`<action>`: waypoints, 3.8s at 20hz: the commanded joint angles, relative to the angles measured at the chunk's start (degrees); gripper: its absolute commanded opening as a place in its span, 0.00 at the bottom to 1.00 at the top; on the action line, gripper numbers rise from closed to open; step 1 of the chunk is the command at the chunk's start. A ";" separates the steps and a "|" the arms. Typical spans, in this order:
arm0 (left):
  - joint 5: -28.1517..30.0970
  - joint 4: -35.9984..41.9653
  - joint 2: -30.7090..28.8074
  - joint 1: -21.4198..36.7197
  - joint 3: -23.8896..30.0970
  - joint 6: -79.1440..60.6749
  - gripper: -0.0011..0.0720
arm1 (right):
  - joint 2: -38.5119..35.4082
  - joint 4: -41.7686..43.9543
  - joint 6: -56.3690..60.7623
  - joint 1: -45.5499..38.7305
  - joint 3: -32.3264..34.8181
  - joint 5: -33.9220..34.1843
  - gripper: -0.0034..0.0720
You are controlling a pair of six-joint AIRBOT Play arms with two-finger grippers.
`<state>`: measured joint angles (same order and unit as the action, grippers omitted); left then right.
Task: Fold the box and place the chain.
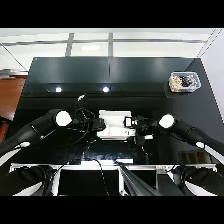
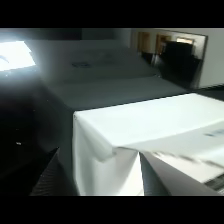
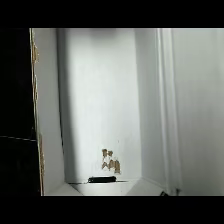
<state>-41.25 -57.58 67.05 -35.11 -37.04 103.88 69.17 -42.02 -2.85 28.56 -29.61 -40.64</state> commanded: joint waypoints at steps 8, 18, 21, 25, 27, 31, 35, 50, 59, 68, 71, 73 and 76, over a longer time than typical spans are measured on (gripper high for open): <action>-1.33 -1.09 1.36 -1.51 -0.04 -0.09 0.75 | -0.02 0.02 0.07 0.02 -0.02 -0.04 0.43; -11.65 -19.56 3.41 -7.76 -10.43 12.48 0.82 | -0.02 0.00 0.11 0.02 -0.02 -0.04 0.43; -13.29 -19.52 4.28 -7.87 -10.75 17.31 0.81 | -0.02 0.02 0.11 0.02 -0.02 -0.04 0.43; -12.46 -18.71 5.81 -7.87 -10.95 20.65 0.69 | -0.02 0.02 0.11 0.02 -0.02 -0.04 0.43; -10.49 -17.27 6.56 -7.87 -10.95 20.65 0.69 | -0.02 0.02 0.11 0.02 -0.02 -0.04 0.43; -10.14 -16.46 8.24 -9.35 -11.67 20.87 0.69 | -0.02 0.02 0.11 0.02 -0.02 -0.09 0.43; -11.15 -21.49 8.28 -11.80 -12.11 25.55 0.68 | -0.02 0.02 0.11 0.02 -0.02 -0.11 0.43; -11.96 -22.51 9.92 -12.02 -13.44 27.17 0.53 | -0.02 0.02 0.11 0.15 -0.02 -0.31 0.43; -16.24 -26.21 10.10 -12.04 -14.62 33.09 0.49 | -0.02 0.02 0.09 0.15 0.00 -0.31 0.43; -19.15 -30.18 12.72 -14.21 -18.05 32.76 0.47 | -0.02 0.02 0.11 0.15 -0.02 -0.33 0.43; -19.78 -30.49 13.25 -14.19 -18.80 32.61 0.47 | -0.02 0.02 0.11 0.15 -0.02 -0.39 0.43; -19.96 -30.51 13.27 -14.16 -18.80 32.61 0.47 | -0.02 0.02 0.11 0.15 0.00 -0.48 0.43; -19.91 -30.42 13.55 -14.19 -18.80 32.61 0.47 | -0.02 0.02 0.11 0.15 0.00 -0.48 0.43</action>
<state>-60.73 -87.77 80.27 -49.23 -55.64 136.46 69.19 -42.00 -2.76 28.67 -29.61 -41.01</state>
